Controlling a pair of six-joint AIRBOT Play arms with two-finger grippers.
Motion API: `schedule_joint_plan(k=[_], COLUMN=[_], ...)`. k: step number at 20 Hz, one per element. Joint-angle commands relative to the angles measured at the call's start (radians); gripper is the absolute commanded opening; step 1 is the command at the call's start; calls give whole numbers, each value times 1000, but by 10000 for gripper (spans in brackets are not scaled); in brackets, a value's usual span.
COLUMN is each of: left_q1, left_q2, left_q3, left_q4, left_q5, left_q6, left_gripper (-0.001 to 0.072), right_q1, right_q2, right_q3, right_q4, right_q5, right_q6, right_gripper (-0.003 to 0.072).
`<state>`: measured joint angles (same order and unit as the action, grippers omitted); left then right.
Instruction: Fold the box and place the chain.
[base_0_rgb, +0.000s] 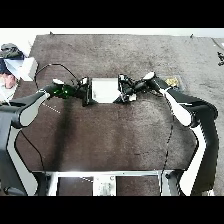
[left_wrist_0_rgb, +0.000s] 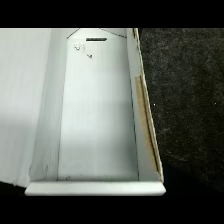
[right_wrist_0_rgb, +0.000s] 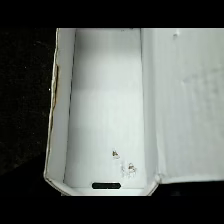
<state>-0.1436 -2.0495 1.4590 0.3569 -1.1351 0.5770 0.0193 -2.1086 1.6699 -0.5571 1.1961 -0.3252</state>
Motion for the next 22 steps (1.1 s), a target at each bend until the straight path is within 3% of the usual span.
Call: schedule_joint_plan(k=[1, 15, 16, 17, 18, 22], left_q1=[1, 1, 1, 1, 1, 1], left_q2=[-1, -1, -1, -1, -1, -1], left_q3=[0, 0, 0, 0, 0, 0], left_q4=[0, 0, 0, 0, 0, 0], left_q5=[1, 0, 1, 1, 1, 1], left_q6=[0, 0, 0, 0, 0, 0], left_gripper=[274, 275, 275, 275, 275, 274], right_q1=[1, 1, 1, 1, 0, 0], right_q2=[-1, -1, 0, 2, 7, 31], right_q3=[0, 0, 0, 1, 1, 1], right_q4=[0, 5, 21, 22, 23, -53], right_q5=[0, 1, 6, 11, 11, 14], right_q6=[0, 0, 7, 12, 8, 9], right_gripper=[373, 377, 419, 538, 591, 593])
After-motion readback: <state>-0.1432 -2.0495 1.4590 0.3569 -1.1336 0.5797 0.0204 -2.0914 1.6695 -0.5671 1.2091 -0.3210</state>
